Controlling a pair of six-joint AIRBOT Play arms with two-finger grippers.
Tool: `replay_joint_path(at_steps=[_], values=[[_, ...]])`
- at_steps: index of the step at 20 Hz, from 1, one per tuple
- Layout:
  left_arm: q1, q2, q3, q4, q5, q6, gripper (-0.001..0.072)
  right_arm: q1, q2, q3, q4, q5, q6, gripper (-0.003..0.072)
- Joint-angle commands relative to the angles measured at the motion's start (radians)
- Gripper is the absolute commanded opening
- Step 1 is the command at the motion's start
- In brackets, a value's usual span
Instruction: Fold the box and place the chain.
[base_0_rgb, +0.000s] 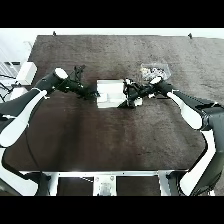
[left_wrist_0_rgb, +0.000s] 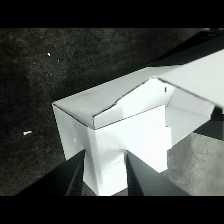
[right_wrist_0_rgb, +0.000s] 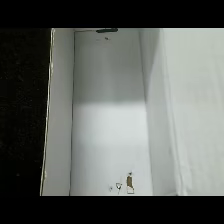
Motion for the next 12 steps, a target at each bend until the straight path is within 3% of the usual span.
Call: replay_joint_path(at_steps=[1,6,12], values=[[-0.049,0.001,0.05,0.153,0.018,-0.143,0.0326,0.0,0.0,0.0,0.0,0.0,0.0,0.0592],[-0.115,0.001,0.1,0.346,0.036,-0.333,0.0326,0.0,0.0,0.0,0.0,0.0,0.0,0.0592],[-0.159,0.001,0.101,0.467,0.025,-0.516,0.0326,0.0,0.0,0.0,0.0,0.0,0.0,0.0592]])
